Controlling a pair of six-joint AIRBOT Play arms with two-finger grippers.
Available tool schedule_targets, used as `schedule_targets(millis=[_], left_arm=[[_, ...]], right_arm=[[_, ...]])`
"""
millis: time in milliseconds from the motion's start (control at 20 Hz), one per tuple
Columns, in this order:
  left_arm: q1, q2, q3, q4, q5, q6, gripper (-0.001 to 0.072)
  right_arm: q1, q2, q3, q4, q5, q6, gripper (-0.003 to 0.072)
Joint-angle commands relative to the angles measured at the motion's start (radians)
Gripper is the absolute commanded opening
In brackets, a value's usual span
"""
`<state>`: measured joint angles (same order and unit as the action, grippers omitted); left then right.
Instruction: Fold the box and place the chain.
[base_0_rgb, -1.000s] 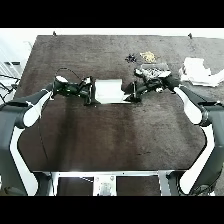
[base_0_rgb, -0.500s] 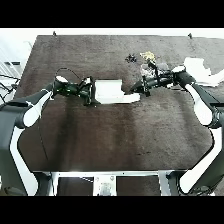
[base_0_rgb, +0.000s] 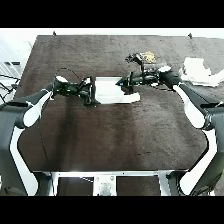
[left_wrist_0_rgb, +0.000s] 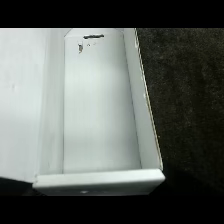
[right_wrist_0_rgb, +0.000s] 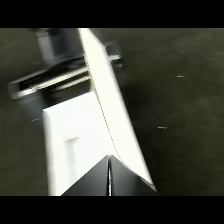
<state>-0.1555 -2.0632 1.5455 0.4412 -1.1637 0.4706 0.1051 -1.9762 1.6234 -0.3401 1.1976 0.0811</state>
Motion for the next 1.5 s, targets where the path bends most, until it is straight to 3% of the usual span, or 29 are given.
schedule_targets(millis=[0,250,550,750,900,950,1050,1150,1450], left_arm=[[0.000,0.000,0.000,0.000,0.001,0.000,0.0531],[0.000,0.000,0.000,0.000,0.001,0.001,0.0531],[0.000,0.000,0.000,0.000,0.002,0.001,0.0531],[0.000,0.000,0.000,0.000,0.002,0.001,0.0531],[0.000,0.000,0.000,0.000,0.002,0.001,0.0530],[0.000,0.000,0.000,0.000,0.003,0.001,0.0531],[0.000,0.000,0.000,0.000,0.003,0.001,0.0531],[0.000,0.000,0.000,0.000,0.003,0.001,0.0531],[0.000,0.000,0.000,0.000,0.003,0.001,0.0531]], right_arm=[[0.018,-0.012,0.000,-0.072,-0.190,0.100,0.0011],[0.025,-0.038,0.000,-0.219,-0.191,0.181,0.0012],[0.026,-0.031,0.003,-0.219,-0.175,0.177,0.0012],[0.014,0.049,0.004,-0.228,-0.157,0.145,0.0011],[0.005,0.147,0.004,-0.361,-0.124,0.146,0.0012],[0.005,0.174,0.004,-0.429,-0.108,0.146,0.0073],[0.006,0.204,0.001,-0.572,-0.084,0.146,0.0605],[0.008,0.203,-0.008,-0.695,-0.078,0.143,0.0644],[0.044,0.166,-0.100,-0.676,-0.102,-0.010,0.0624]])
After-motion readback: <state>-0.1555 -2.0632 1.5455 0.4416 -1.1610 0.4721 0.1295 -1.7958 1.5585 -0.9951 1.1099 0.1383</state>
